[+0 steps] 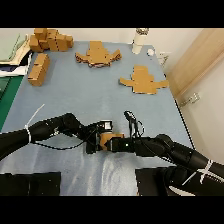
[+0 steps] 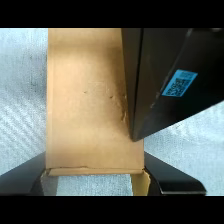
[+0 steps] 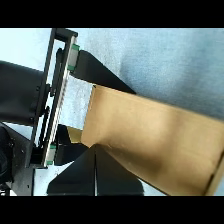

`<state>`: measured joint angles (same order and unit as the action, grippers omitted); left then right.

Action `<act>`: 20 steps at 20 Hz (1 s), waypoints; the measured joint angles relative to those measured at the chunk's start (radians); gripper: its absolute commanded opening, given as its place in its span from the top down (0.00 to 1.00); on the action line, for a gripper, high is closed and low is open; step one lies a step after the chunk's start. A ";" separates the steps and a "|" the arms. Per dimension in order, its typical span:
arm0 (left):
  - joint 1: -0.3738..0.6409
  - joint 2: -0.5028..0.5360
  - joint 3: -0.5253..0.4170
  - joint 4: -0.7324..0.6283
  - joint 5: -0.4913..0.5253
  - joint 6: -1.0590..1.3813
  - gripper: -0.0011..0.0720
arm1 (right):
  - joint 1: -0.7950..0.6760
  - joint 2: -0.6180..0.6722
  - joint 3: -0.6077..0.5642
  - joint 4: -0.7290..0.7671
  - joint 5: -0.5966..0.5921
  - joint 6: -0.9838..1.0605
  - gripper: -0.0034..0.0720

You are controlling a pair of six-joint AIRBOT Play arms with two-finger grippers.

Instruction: Fold the box.

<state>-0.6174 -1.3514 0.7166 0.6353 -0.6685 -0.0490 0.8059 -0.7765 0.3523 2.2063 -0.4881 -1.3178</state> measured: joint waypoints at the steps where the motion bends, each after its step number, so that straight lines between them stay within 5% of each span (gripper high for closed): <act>1: 0.000 0.000 0.000 0.000 0.000 0.000 0.41 | 0.000 0.000 0.000 0.000 0.000 0.000 0.95; 20: 0.000 0.000 0.000 -0.011 0.014 0.000 0.41 | 0.000 0.000 0.000 -0.008 -0.003 0.000 0.95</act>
